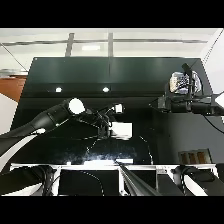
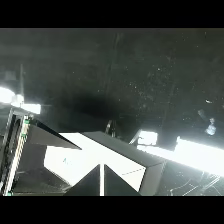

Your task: Fold the box and place the chain.

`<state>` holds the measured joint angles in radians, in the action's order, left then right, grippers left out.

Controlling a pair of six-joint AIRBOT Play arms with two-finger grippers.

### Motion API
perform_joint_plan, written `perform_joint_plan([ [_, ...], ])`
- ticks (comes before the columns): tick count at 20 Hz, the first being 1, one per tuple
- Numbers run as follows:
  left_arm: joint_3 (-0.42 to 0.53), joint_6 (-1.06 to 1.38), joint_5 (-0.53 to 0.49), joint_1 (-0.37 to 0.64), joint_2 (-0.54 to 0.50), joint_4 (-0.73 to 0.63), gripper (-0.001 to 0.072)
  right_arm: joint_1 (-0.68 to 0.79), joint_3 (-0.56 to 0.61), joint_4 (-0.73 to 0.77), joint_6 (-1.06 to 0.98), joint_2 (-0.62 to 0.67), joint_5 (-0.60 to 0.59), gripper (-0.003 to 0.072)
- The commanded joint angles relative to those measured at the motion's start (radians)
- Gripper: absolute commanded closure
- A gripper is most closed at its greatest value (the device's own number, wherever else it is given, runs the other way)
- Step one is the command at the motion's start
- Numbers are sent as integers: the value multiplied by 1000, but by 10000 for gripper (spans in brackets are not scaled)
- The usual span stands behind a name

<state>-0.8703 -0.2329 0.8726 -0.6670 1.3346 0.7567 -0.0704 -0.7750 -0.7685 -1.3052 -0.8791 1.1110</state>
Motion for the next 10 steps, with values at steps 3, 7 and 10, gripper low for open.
perform_joint_plan([
  [3,0,-7,2,-1,12,32,0,0,-1,0,0,1,-2,646],
  [7,0,-7,-2,-1,13,32,0,0,-1,0,0,1,-2,647],
  [10,0,-7,-1,-2,13,32,-1,0,-1,0,0,1,-2,647],
])
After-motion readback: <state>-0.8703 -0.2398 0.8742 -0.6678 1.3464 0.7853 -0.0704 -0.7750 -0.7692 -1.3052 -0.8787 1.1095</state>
